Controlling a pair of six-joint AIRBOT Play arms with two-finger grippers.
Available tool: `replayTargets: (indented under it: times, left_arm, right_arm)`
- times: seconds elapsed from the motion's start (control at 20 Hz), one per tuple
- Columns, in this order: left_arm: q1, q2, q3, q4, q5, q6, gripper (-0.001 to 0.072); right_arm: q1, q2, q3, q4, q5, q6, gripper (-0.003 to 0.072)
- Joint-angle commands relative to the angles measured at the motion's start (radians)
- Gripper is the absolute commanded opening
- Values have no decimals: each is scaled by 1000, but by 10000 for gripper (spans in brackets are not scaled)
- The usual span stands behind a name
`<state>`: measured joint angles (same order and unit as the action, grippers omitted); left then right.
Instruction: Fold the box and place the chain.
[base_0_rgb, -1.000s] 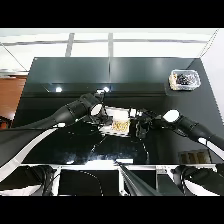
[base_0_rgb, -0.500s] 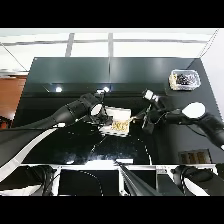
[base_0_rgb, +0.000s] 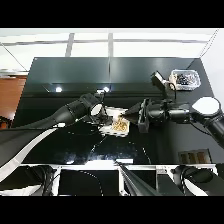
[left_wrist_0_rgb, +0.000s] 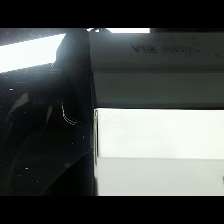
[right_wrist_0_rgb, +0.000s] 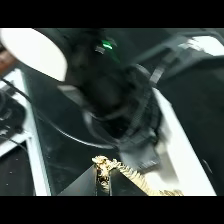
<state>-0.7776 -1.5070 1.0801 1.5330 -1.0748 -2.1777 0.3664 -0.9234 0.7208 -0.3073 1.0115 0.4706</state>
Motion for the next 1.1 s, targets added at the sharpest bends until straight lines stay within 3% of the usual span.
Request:
replayTargets:
  times: [0.0,0.25,0.3,0.35,0.4,0.75,0.9,1.05]
  left_arm:
    - [0,0,0,0,0,0,29]
    - [0,0,0,0,9,0,29]
    - [0,0,0,0,10,0,29]
    - [0,0,0,0,13,0,29]
    - [0,0,0,-2,16,0,29]
    - [3,0,18,-22,-4,-29,29]
    - [1,0,31,-18,-2,-128,28]
    - [1,1,32,-19,0,-131,31]
  right_arm:
    - [46,-5,4,-8,-53,12,14]
    - [48,-27,3,-143,-31,138,23]
    - [47,-27,3,-185,-34,182,89]
    - [41,-27,3,-222,-48,224,377]
    - [27,-26,6,-245,-53,250,524]
    - [-209,3,75,-240,156,270,520]
    - [-222,3,75,-234,236,284,520]
    - [-221,3,75,-199,237,285,520]
